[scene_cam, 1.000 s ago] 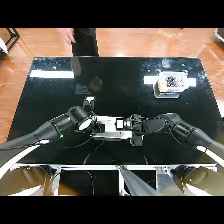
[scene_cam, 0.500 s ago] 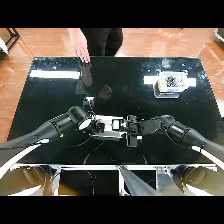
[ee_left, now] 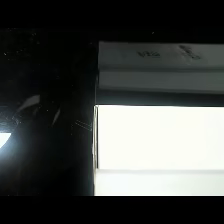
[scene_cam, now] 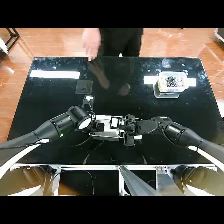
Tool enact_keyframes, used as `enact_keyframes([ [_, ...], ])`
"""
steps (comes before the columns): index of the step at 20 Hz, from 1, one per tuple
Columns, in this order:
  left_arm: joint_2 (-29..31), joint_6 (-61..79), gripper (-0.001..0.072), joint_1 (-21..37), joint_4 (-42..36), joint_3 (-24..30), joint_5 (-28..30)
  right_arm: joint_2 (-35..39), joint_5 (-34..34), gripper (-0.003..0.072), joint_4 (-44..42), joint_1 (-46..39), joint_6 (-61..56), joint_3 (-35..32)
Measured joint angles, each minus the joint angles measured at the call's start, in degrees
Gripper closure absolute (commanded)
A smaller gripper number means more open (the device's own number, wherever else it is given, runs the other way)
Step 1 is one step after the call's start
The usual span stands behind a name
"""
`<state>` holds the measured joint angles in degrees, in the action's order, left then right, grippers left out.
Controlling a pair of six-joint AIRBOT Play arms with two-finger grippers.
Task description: Fold the box and place the chain.
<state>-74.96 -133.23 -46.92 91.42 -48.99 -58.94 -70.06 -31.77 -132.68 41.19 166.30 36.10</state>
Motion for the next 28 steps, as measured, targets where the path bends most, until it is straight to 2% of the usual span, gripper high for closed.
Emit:
enact_keyframes([
  [1,0.0,0.0,0.0688,0.0,-0.2,0.0,0.0,0.0,0.2,0.0431,-0.2,0.2,0.0,0.0],
  [2,0.0,0.0,0.0687,0.0,-0.2,0.0,0.1,-0.1,0.5,0.0286,-0.4,0.3,0.0,0.0],
  [3,0.0,0.0,0.0688,0.0,-0.3,0.0,0.3,-0.1,0.8,0.0238,-0.6,0.4,0.0,0.0],
  [4,0.0,0.0,0.0688,0.0,-0.4,0.0,0.3,-0.1,0.9,0.0276,-0.6,0.5,0.0,0.0],
  [5,0.0,0.0,0.0688,0.0,-0.4,0.0,0.3,-0.1,1.0,0.0402,-0.6,0.5,-0.1,0.0],
  [6,0.0,-0.1,0.0688,0.0,-0.4,0.0,0.3,-0.1,1.0,0.0444,-0.7,0.5,-0.2,0.0],
  [8,0.0,-0.1,0.0688,0.0,-0.7,0.0,0.4,-0.1,1.2,0.0423,-0.8,0.5,-0.2,0.0],
  [9,0.0,-0.1,0.0688,0.0,-0.7,0.0,0.4,-0.1,1.3,0.0483,-0.8,0.5,-0.2,0.0],
  [10,0.0,-0.1,0.0688,0.0,-0.7,0.0,0.3,-0.1,1.3,0.0612,-0.7,0.5,-0.2,0.0],
  [13,0.0,-0.2,0.0688,0.0,-0.9,0.0,0.4,1.0,0.9,0.0669,1.1,-0.2,-2.7,0.0],
  [18,0.0,-0.1,0.0689,0.0,-1.0,0.0,0.2,7.2,-6.9,0.0669,5.2,-9.3,-15.9,0.0],
  [24,0.0,-0.1,0.0689,0.1,-0.9,0.0,-1.1,15.5,-22.6,0.0669,6.4,-30.8,-40.3,-0.3],
  [28,0.0,0.0,0.0689,0.5,-1.5,0.0,-1.5,16.9,-30.9,0.0669,5.0,-42.1,-56.0,-5.6],
])
